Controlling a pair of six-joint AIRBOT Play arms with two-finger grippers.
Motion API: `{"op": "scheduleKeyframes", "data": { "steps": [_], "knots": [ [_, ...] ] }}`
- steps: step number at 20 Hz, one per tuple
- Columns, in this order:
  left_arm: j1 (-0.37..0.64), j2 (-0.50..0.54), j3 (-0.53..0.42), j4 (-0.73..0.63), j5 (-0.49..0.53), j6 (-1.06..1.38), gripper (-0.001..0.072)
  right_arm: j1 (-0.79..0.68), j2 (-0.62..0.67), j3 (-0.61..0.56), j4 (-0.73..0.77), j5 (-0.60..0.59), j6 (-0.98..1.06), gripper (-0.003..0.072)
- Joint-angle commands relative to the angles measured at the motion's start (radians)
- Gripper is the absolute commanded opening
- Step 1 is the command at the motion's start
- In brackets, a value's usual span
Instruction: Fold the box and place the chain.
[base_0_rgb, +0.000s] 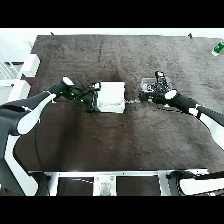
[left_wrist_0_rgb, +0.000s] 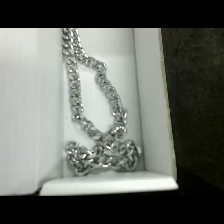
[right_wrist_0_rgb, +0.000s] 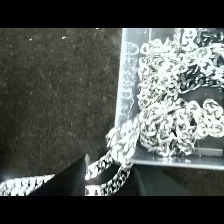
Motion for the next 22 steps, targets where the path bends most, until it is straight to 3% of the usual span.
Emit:
{"op": "scheduleKeyframes", "data": {
  "steps": [1, 2, 4, 9, 15, 22],
  "knots": [
    [0.0, 0.001, 0.0, 0.0, 0.0, 0.0, 0.047, 0.005, -0.016, 0.008, 0.059, -0.037, 0.007, 0.0219],
    [0.0, 0.001, 0.0, 0.0, 0.0, 0.0, 0.0469, 0.005, -0.016, 0.009, 0.069, -0.048, 0.007, 0.0182],
    [0.0, 0.001, 0.0, 0.0, 0.0, 0.0, 0.047, 0.004, -0.016, 0.009, 0.068, -0.051, 0.007, 0.0019],
    [0.0, 0.001, 0.0, 0.0, 0.0, 0.0, 0.047, 0.022, 0.029, 0.009, 0.067, -0.027, 0.006, 0.0018],
    [0.0, 0.001, 0.0, 0.0, 0.0, 0.0, 0.0469, 0.086, 0.264, 0.009, 0.067, 0.13, 0.006, 0.0018],
    [0.0, 0.001, 0.0, 0.0, 0.0, 0.0, 0.0469, 0.221, 0.515, 0.009, 0.068, 0.137, 0.006, 0.0017]
  ]
}}
